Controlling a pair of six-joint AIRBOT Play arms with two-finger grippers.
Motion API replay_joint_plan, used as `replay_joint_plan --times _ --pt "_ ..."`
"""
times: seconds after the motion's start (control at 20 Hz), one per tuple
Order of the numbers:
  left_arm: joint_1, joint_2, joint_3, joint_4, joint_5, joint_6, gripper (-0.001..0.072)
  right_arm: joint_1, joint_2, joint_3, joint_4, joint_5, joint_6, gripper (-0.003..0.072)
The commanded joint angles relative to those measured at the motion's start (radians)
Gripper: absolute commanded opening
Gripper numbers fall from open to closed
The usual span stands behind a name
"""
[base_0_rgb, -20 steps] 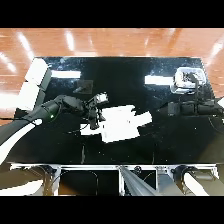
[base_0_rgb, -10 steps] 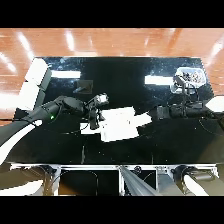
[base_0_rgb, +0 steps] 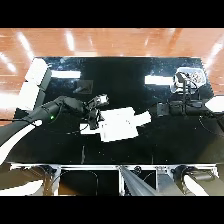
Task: Fold the box and place the chain.
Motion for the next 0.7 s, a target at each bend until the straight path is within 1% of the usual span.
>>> replay_joint_plan --times 0.0,0.1,0.25,0.45,0.55,0.65 --pt "0.0 0.013 0.0 0.045 0.002 0.005 0.0025 0.0 -0.001 0.0 0.0 -0.005 -0.163 0.0707" --pt "0.0 0.018 0.0 0.051 -0.007 0.005 0.0025 0.0 -0.001 0.0 0.0 -0.022 -0.267 0.0707" --pt "-0.006 0.018 0.0 0.052 -0.01 0.005 0.0025 0.0 -0.001 0.0 -0.004 -0.051 -0.271 0.0706" --pt "-0.094 0.017 0.011 0.188 -0.024 0.005 0.0026 0.0 -0.001 0.0 -0.1 -0.069 -0.275 0.0706" --pt "-0.114 0.016 0.015 0.197 -0.029 0.005 0.0026 0.0 -0.001 0.0 -0.116 -0.058 -0.322 0.0706" --pt "-0.112 0.016 0.015 0.197 -0.03 0.005 0.0026 0.0 -0.001 0.0 -0.113 -0.047 -0.346 0.0706"
